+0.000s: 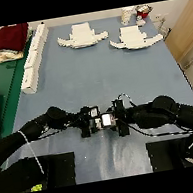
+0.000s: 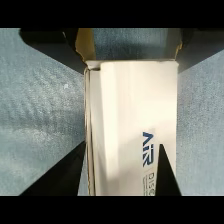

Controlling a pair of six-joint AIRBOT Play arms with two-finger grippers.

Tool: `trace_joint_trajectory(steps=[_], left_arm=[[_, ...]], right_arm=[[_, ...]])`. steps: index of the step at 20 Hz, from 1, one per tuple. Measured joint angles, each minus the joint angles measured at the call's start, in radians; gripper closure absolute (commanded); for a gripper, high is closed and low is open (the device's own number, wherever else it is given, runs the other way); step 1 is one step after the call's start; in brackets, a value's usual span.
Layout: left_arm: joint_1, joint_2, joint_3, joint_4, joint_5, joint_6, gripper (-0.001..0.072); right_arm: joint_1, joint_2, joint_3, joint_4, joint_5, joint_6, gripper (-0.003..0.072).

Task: Fold the box.

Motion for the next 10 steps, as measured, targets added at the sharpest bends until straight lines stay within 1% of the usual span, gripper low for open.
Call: trace_joint_trajectory(steps=[1,2,4,5,6,7,8,10], left_arm=[[0.000,0.000,0.000,0.000,0.000,0.000,0.0245],[0.000,0.000,0.000,0.000,0.000,0.000,0.0245],[0.000,0.000,0.000,0.000,0.000,0.000,0.0245],[0.000,0.000,0.000,0.000,0.000,0.000,0.0245],[0.000,0.000,0.000,0.000,0.000,0.000,0.0245],[0.000,0.000,0.000,0.000,0.000,0.000,0.0245],[0.000,0.000,0.000,0.000,0.000,0.000,0.0245],[0.000,0.000,0.000,0.000,0.000,0.000,0.0245]], right_arm=[[0.000,0.006,0.000,0.003,0.000,0.000,0.0214],[0.000,0.012,0.000,0.008,0.000,0.002,0.0242],[0.000,0.028,-0.001,0.034,-0.002,0.027,0.0257],[-0.002,0.039,-0.003,0.064,-0.001,0.047,0.0361],[-0.006,0.051,-0.008,0.102,0.003,0.064,0.0503],[-0.013,0.067,-0.018,0.146,0.022,0.085,0.0599],[-0.019,0.087,-0.036,0.190,0.053,0.111,0.0647],[-0.024,0.130,-0.088,0.251,0.132,0.180,0.0668]])
